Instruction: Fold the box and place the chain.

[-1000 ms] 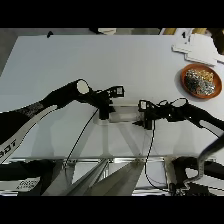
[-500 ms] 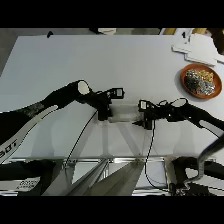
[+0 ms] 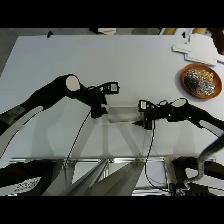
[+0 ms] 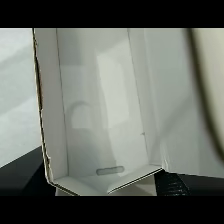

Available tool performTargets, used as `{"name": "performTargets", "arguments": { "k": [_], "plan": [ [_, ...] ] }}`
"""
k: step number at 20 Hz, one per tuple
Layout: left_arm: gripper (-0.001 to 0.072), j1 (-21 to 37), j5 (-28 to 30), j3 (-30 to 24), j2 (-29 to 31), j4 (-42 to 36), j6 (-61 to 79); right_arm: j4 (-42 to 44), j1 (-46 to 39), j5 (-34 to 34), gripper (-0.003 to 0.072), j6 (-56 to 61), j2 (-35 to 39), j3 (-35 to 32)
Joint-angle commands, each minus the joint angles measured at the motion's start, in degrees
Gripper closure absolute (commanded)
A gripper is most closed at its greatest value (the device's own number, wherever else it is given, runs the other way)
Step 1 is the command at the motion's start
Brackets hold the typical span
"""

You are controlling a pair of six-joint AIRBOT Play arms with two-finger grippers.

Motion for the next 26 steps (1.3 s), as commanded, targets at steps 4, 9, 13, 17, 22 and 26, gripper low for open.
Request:
{"name": "performTargets", "arguments": {
  "k": [4,9,13,17,22,26],
  "plan": [
    [0.0706,-0.87,-10.62,0.02,9.4,8.46,-7.15,0.0,-0.04,0.11,0.0392,-0.04,0.0,0.0],
    [0.0703,-10.67,-9.49,0.02,10.27,5.31,-8.13,0.0,-0.04,0.11,0.0392,-0.04,0.0,0.0],
    [0.0705,-14.86,4.68,0.02,7.56,3.61,-8.11,0.0,-0.04,0.11,0.0392,-0.04,0.0,0.0],
    [0.0705,-13.27,17.42,0.02,3.72,-0.39,-8.04,0.0,-0.04,0.11,0.0392,-0.04,0.0,-0.02],
    [0.0705,-8.66,37.57,0.02,-2.99,-10.03,-8.37,0.0,-0.04,0.11,0.0392,-0.04,0.0,-0.02],
    [0.0705,-5.81,33.77,0.02,-7.63,-14.32,-8.37,0.0,-0.04,0.11,0.0392,-0.04,0.0,0.0]
  ]
}}
